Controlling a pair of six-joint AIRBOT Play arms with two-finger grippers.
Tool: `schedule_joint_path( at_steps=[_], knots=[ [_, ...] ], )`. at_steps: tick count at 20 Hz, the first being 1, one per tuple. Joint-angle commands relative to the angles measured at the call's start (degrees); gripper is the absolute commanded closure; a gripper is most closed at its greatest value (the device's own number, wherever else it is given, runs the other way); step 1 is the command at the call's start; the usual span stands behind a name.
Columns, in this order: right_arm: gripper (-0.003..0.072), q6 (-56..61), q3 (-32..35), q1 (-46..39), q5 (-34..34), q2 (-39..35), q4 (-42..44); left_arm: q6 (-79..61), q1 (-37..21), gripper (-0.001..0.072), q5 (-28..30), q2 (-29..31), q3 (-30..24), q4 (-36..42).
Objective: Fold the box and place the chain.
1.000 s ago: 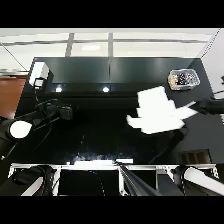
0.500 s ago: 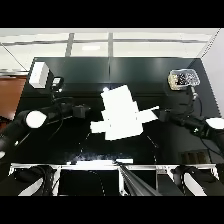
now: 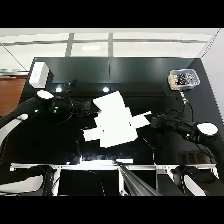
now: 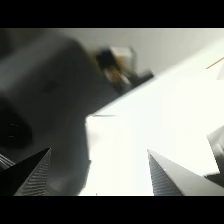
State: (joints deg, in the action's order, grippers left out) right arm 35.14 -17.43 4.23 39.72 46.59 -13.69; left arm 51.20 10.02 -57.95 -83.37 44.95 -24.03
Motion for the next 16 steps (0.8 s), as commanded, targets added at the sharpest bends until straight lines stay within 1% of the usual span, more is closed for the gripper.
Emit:
schedule_joint_path(
  at_steps=[1, 3, 4, 5, 6, 8, 9, 10, 14, 15, 16],
  knots=[
    [0.0674, 0.0, 0.09, 0.33, 0.33, -0.07, 0.17, -6.43, 1.38, 0.0009, -10.64, -7.89, 4.09, 0.85],
    [0.0674, 0.0, 0.09, 0.33, 0.37, -0.07, 0.17, -11.65, 2.91, 0.0015, -15.56, -10.38, 6.1, 0.09],
    [0.0674, 0.0, 0.09, 0.33, 0.37, -0.07, 0.17, -14.4, 3.43, 0.0088, -18.45, -11.47, 7.26, 0.42],
    [0.0674, 0.0, 0.07, 0.33, 0.35, -0.07, 0.17, -16.41, 3.72, 0.0195, -20.2, -12.26, 8.39, 0.46],
    [0.0674, 0.0, 0.07, 0.33, 0.33, -0.07, 0.15, -17.59, 3.85, 0.024, -20.92, -12.68, 9.44, 0.11],
    [0.0674, -0.02, 0.07, 0.33, 0.33, -0.07, 0.13, -18.34, 3.85, 0.0244, -20.61, -12.7, 11.45, -1.75],
    [0.0674, -0.02, 0.07, 0.33, 0.33, -0.07, 0.13, -18.53, 3.85, 0.0267, -20.63, -12.7, 12.17, -2.34],
    [0.0674, -0.02, 0.07, 0.33, 0.31, -0.07, 0.13, -18.53, 3.93, 0.0356, -20.65, -12.7, 12.66, -2.51],
    [0.0674, -0.02, 0.07, 0.33, 0.13, -0.07, 0.07, -19.85, 4.52, 0.0379, -21.24, -12.7, 12.79, -4.57],
    [0.0674, -0.02, 0.07, 0.33, 0.09, -0.07, 0.07, -20.48, 4.81, 0.0474, -21.03, -12.7, 12.79, -5.9],
    [0.0674, -0.02, 0.07, 0.33, 0.09, -0.07, -0.02, -21.59, 5.25, 0.0508, -20.74, -12.7, 12.74, -6.91]
  ],
)
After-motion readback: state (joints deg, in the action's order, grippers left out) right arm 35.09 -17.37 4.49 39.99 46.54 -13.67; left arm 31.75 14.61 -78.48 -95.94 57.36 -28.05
